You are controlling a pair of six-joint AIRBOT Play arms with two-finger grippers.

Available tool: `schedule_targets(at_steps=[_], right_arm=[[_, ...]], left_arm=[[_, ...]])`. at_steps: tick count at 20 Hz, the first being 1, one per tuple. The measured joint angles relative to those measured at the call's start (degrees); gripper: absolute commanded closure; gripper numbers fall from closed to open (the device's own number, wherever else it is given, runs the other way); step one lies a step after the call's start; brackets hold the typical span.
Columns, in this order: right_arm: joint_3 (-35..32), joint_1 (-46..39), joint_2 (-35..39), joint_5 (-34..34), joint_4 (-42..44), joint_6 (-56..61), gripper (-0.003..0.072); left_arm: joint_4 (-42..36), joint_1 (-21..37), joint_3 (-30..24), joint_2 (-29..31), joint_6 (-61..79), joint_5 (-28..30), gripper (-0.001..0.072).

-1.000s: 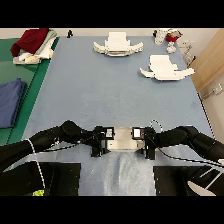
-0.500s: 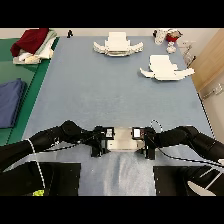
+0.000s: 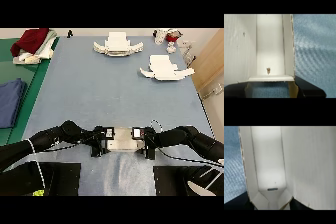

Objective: Fold the box.

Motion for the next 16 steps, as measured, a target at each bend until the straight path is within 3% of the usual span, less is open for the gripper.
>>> schedule_targets(at_steps=[1, 2, 6, 11, 14, 16], right_arm=[[0.0, 0.0, 0.0, 0.0, 0.0, 0.0, 0.0018], [-0.02, 0.02, -0.09, 0.04, -0.07, 0.02, -0.0031], [0.44, 0.0, 0.52, -1.07, -2.43, 1.55, -0.0031], [2.45, 0.02, 5.07, -7.85, -9.68, 9.29, -0.0029], [5.01, 0.02, 9.51, -14.8, -14.38, 19.1, -0.0013], [6.62, 0.02, 12.31, -18.1, -15.96, 30.14, 0.0165]], left_arm=[[0.0, 0.0, 0.0, 0.0, 0.0, 0.0, 0.0182], [-0.07, -0.02, 0.0, 0.0, -0.02, 0.09, 0.0182], [-0.07, -0.07, 0.0, 0.0, -0.04, 0.09, 0.0182], [-0.04, -0.07, 0.0, 0.0, -0.02, 0.07, 0.0181], [-0.04, -0.07, 0.0, 0.0, -0.02, 0.04, 0.0182], [-0.02, -0.07, 0.0, 0.0, -0.02, 0.04, 0.0182]])
